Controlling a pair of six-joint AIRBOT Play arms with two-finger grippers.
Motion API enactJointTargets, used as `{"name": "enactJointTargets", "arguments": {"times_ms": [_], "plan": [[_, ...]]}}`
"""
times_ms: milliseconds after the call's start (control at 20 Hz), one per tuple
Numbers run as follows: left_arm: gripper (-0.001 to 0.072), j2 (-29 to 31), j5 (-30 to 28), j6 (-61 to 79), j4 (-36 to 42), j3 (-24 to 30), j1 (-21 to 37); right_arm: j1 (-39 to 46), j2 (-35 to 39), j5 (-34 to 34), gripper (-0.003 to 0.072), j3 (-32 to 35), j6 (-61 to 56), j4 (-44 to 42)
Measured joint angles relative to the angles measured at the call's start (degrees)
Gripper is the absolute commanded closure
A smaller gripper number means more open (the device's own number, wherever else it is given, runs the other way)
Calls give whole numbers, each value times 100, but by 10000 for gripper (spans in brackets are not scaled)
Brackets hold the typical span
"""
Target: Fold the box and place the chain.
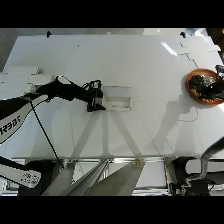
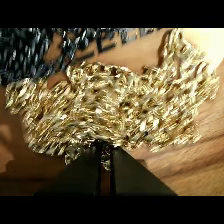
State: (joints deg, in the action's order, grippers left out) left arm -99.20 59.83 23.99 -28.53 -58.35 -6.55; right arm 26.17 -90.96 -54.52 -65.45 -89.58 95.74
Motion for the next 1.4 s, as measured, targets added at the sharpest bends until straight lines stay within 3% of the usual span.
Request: {"name": "enactJointTargets", "arguments": {"times_ms": [250,500,700,1000,1400], "plan": [[372,0,-2,-2,0,0,0,4,413,-321,670,15,153,-66],[372,0,0,0,0,0,0,7,1709,-885,670,13,619,-79],[372,0,-2,0,0,0,0,-234,2632,-1617,671,11,1071,-678],[372,0,0,-2,0,0,0,-1961,3276,-2317,671,11,1250,-1095],[372,0,0,0,2,0,0,-4380,2828,-1937,671,13,1047,-1674]]}}
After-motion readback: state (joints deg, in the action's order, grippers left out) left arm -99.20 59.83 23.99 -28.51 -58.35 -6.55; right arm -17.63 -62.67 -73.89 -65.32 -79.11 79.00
